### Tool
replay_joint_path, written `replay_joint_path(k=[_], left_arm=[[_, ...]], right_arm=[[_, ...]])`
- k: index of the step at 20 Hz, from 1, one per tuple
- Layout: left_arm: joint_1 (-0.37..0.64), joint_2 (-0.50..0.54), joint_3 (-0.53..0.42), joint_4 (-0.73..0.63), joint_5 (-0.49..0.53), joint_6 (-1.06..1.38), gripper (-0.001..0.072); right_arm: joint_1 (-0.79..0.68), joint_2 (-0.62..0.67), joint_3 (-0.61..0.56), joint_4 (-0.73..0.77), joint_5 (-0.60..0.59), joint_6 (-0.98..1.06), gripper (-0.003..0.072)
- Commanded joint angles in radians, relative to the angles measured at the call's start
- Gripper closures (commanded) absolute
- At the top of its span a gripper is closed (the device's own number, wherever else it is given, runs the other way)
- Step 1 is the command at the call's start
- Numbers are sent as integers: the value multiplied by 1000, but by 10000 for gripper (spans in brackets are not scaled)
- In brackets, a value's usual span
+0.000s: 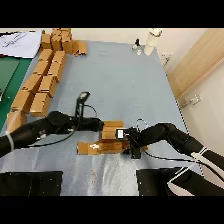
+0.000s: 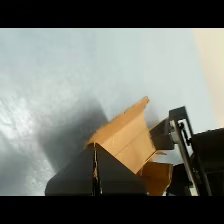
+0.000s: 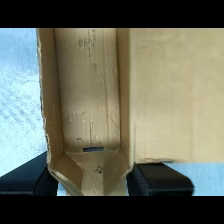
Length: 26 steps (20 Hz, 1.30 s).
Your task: Fold the box.
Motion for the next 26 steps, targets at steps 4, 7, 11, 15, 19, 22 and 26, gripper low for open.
replay_joint_path(k=[4, 7, 11, 15, 19, 22, 26], left_arm=[[126, 178, -38, 274, -223, 37, 699], [17, 233, -62, 523, -266, 32, 699], [-240, 246, -88, 753, -247, 88, 694], [-327, 212, -91, 838, -235, 87, 12], [-279, 198, -130, 837, -180, 117, 12], [-280, 173, -137, 818, -67, 169, 12], [-305, 114, -137, 744, 21, 226, 13]], right_arm=[[-1, 0, 0, -1, 0, 0, 171], [-1, 0, 0, -1, 0, 0, 171], [-1, 0, 0, -2, 0, 0, 171], [-1, 0, 0, -4, 0, 0, 171], [-1, 0, 0, -4, 0, 0, 171], [-1, 0, 0, -4, 0, 0, 171], [-1, 0, 0, -4, 0, 0, 171]])
